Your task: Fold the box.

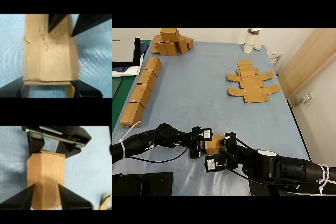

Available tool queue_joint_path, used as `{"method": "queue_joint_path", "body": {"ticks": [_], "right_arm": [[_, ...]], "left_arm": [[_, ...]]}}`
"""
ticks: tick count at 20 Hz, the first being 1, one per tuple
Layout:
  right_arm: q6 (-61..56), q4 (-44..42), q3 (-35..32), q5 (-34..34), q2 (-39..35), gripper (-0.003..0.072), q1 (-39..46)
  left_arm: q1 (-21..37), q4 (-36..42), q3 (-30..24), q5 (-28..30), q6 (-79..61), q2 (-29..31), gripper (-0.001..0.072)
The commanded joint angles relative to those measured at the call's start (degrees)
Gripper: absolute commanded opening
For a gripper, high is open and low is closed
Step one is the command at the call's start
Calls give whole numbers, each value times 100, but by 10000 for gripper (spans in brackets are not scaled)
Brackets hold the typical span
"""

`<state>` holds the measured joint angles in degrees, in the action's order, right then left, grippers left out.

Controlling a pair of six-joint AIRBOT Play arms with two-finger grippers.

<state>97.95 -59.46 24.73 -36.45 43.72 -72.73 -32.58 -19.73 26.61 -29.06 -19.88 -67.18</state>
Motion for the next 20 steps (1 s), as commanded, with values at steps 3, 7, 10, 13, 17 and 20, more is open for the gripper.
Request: {"method": "queue_joint_path", "body": {"ticks": [3,7,10,13,17,20], "right_arm": [[-208,111,2,142,-11,559,-192],[-372,232,4,101,168,557,-192],[-393,343,7,83,166,508,-192],[-411,417,7,83,166,504,-188],[-564,616,7,13,168,413,-188],[-616,680,9,-22,164,333,-192]], "left_arm": [[4,-2,0,0,-2,2,471],[4,-2,0,0,-2,2,471],[4,-2,0,0,-2,2,471],[4,-2,0,0,-2,2,471],[4,-2,0,0,-2,2,471],[4,-2,0,0,-2,4,471]]}}
